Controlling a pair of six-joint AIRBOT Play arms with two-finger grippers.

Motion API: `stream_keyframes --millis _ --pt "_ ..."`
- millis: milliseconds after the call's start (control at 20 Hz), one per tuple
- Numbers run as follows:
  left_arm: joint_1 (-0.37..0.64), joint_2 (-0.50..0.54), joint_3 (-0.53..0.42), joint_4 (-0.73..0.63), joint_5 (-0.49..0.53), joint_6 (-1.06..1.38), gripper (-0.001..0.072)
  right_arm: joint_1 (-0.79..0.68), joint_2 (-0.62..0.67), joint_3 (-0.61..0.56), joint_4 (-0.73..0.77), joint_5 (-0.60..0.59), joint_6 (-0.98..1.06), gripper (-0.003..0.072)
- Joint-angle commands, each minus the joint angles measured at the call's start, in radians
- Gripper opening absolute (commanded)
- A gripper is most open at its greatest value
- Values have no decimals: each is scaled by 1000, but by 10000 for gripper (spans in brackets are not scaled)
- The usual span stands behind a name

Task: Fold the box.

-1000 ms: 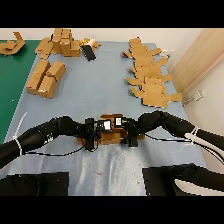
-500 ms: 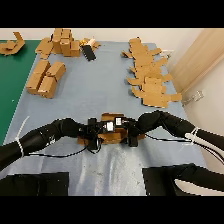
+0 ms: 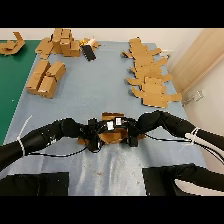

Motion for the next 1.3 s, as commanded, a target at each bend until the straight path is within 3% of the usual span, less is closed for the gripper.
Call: stream_keyframes --millis 0,150,200,250,450,650,900,1100,1250 --pt "0 0 0 -3 -4 1 607 1 0 0 2 0 1 433" --pt "0 0 0 -3 -2 1 579 1 0 0 2 0 1 434" --pt "2 0 0 -2 -2 -8 344 1 0 0 2 0 1 433" --pt "2 2 0 11 -4 -41 4 1 0 0 2 0 1 433" --pt "2 42 0 178 -29 -253 13 1 0 0 2 0 1 433" --pt "2 166 0 410 -179 -656 13 1 0 0 2 0 1 434" --pt "9 367 -3 482 -219 -1114 12 1 0 0 2 0 1 434" --pt "150 377 -76 679 -345 -1866 12 1 0 0 2 0 1 433" --pt "272 370 -164 574 -324 -1959 12 1 0 0 2 0 2 433"
